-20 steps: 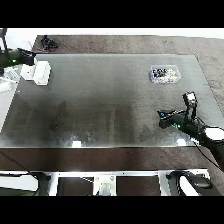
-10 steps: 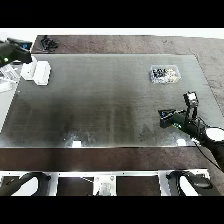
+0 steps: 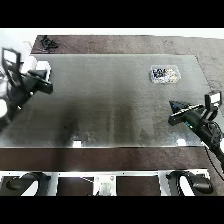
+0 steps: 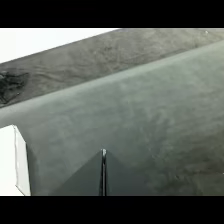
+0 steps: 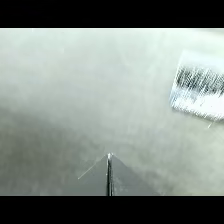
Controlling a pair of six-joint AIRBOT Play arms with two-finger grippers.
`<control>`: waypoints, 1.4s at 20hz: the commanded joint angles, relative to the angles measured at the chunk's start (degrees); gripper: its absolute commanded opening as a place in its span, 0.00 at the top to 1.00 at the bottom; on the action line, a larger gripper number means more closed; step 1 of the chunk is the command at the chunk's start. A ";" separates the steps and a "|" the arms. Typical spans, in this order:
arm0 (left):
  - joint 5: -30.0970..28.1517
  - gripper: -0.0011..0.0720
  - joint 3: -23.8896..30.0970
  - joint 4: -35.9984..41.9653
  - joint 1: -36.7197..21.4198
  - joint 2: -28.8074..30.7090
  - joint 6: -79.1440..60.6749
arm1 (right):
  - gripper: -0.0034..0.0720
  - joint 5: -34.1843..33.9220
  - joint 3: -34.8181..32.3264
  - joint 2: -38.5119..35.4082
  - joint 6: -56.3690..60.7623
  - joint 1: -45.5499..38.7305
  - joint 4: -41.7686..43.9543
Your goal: Fold the box and place the chain.
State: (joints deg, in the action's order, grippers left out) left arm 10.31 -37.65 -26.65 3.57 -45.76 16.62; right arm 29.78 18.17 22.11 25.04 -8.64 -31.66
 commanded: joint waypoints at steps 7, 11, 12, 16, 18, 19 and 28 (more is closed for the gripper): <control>-23.93 0.96 19.87 0.81 20.83 7.32 -0.07 | 0.95 -0.15 -0.20 -5.14 0.04 0.00 -0.96; -24.30 0.96 23.06 0.85 21.53 7.32 2.99 | 0.95 -0.17 -2.23 -5.14 0.02 0.00 -1.88; -24.13 0.96 23.41 0.85 21.53 7.32 2.97 | 0.95 -0.17 -2.62 -5.14 0.04 0.00 -1.95; -23.15 0.96 23.47 0.85 21.53 7.32 2.89 | 0.95 -0.20 -2.78 -5.11 0.04 0.04 -1.97; -23.17 0.96 23.47 0.85 21.53 7.32 2.89 | 0.95 -0.20 -2.78 -5.11 0.04 0.07 -1.95; -23.17 0.96 23.47 0.85 21.53 7.32 2.89 | 0.95 -0.20 -2.78 -5.11 0.04 0.04 -1.95; -23.19 0.96 23.47 0.85 21.53 7.32 2.89 | 0.95 -0.20 -2.78 -5.11 0.04 0.04 -1.95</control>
